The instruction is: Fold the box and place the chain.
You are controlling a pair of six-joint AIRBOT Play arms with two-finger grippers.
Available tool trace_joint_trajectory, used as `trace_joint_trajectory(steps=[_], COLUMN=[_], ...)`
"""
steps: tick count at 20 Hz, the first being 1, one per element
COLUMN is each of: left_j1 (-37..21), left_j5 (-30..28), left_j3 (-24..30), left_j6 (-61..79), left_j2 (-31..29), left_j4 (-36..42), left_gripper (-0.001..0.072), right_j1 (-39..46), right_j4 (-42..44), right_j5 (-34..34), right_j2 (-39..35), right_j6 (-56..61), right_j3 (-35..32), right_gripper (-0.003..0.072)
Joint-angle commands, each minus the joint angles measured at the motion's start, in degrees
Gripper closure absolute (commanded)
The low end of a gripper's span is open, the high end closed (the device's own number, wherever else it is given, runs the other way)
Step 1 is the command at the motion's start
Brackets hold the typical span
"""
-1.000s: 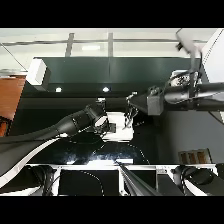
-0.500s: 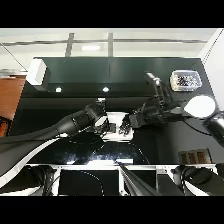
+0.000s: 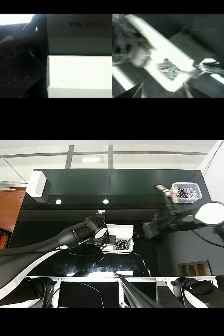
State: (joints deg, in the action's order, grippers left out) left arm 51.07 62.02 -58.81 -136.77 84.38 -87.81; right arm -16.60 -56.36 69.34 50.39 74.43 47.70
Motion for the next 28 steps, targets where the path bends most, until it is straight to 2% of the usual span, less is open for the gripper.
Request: trace_joint_trajectory(steps=[1,3,4,6,8,13,19,28], left_j1=[-0.1,-0.1,-0.1,-0.1,-0.1,-0.1,-0.1,-0.1], left_j5=[0.0,0.0,0.0,0.0,0.0,0.0,0.0,0.0], left_j3=[0.0,0.0,0.0,0.0,0.0,0.0,0.0,0.0], left_j6=[0.0,0.0,0.0,0.0,0.0,0.0,0.0,0.0], left_j2=[0.0,0.0,0.0,0.0,0.0,0.0,0.0,0.0], left_j4=[0.0,0.0,0.0,0.0,0.0,0.0,0.0,0.0], left_gripper=[0.0681,0.0681,0.0682,0.0682,0.0682,0.0682,0.0682,0.0682], right_j1=[11.4,14.1,13.7,10.5,5.2,-6.0,-6.3,-6.3], right_j4=[-7.8,-7.8,-7.5,-7.1,-6.0,7.2,19.8,22.3], right_j5=[-2.2,-8.7,-11.9,-17.3,-21.0,-29.9,-31.1,-34.8], right_j2=[-7.8,-9.2,-8.7,-7.4,-4.9,3.0,10.3,15.1], right_j6=[-7.4,-14.6,-18.4,-29.9,-39.6,-65.5,-82.6,-84.1], right_j3=[-6.1,-14.3,-17.9,-22.9,-24.9,-24.9,-24.9,-22.9], right_gripper=[0.0122,0.0120,-0.0005,-0.0024,-0.0023,-0.0022,-0.0019,-0.0012])
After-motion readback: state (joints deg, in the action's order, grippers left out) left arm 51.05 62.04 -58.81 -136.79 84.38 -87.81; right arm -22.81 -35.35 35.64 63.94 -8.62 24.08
